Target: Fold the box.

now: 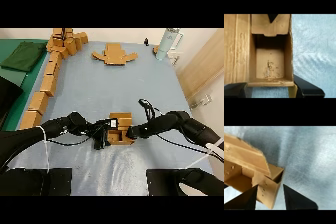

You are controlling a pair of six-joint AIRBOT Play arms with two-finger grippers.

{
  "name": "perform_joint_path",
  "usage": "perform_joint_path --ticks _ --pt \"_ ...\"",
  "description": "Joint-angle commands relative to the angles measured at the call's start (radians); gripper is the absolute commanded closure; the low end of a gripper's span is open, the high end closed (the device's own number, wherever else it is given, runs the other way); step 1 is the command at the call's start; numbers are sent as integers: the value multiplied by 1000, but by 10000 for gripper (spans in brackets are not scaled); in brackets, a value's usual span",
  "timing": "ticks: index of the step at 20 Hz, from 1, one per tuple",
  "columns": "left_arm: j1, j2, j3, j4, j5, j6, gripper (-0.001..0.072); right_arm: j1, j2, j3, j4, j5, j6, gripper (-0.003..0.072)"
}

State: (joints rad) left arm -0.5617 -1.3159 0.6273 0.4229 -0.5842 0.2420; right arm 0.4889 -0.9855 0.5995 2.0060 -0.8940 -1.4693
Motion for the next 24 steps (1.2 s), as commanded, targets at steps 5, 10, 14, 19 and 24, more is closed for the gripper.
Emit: perform_joint_path --ticks 5,10,14,19,24 --pt "0 0 1 0 0 0 244 231 -158 175 -348 -91 564 182" --pt "0 0 1 0 0 0 244 322 -278 261 -414 -185 755 184" --pt "0 0 1 0 0 1 244 359 -325 281 -488 -220 856 271" --pt "0 0 1 0 0 0 244 359 -324 286 -523 -240 867 658" --pt "0 0 1 0 0 0 244 360 -322 286 -523 -240 842 596"
